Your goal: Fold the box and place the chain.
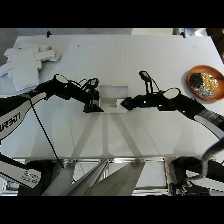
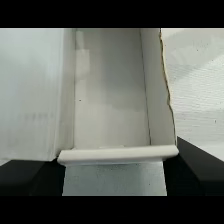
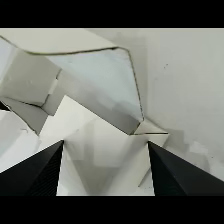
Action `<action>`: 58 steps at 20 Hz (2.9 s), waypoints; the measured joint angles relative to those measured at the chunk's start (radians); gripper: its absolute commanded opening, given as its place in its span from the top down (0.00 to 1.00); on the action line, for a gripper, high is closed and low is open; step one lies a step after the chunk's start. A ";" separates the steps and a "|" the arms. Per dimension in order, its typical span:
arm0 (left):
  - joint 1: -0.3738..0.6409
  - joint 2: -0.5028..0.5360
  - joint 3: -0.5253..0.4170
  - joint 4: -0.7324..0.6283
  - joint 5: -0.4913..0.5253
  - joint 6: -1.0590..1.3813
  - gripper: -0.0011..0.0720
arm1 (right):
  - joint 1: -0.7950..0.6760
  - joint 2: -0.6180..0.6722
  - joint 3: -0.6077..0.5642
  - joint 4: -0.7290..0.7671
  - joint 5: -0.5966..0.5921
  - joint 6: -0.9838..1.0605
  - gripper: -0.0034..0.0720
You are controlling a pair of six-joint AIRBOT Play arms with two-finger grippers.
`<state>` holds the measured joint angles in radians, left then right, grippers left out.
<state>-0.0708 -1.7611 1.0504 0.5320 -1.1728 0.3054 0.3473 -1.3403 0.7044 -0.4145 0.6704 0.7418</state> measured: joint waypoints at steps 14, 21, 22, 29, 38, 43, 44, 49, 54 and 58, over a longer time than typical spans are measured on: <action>0.000 0.000 0.000 0.000 0.001 0.000 0.44 | -0.003 0.010 0.000 -0.190 -0.005 0.183 0.18; -0.001 0.000 0.000 -0.004 0.007 -0.002 0.44 | -0.003 0.008 0.000 -0.234 -0.119 0.322 0.22; -0.001 0.000 0.000 -0.005 0.008 -0.002 0.44 | -0.002 0.008 -0.001 -0.235 -0.125 0.336 0.22; 0.000 0.000 0.001 0.000 0.001 0.005 0.44 | 0.031 0.008 -0.001 -0.246 -0.180 0.381 0.25; 0.000 0.000 0.001 0.001 0.001 0.002 0.44 | 0.093 0.004 0.000 -0.337 -0.197 0.456 0.26; 0.000 0.000 0.001 0.000 0.001 0.000 0.44 | 0.104 -0.005 0.000 -0.488 -0.187 0.638 0.28; 0.000 0.000 0.001 0.000 0.001 0.000 0.44 | 0.105 -0.005 0.000 -0.504 -0.186 0.667 0.28; 0.000 0.000 0.001 0.000 0.001 -0.001 0.44 | 0.108 -0.006 0.016 -0.554 -0.179 0.762 0.29; 0.000 0.000 0.001 0.000 0.001 0.001 0.44 | 0.128 -0.008 0.090 -0.705 -0.130 0.901 0.29; 0.000 0.000 0.001 0.000 0.001 0.001 0.44 | 0.162 -0.026 0.154 -0.872 -0.034 1.025 0.29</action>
<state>-0.0708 -1.7611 1.0512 0.5320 -1.1721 0.3061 0.5091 -1.3663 0.8585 -1.2861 0.6365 1.7672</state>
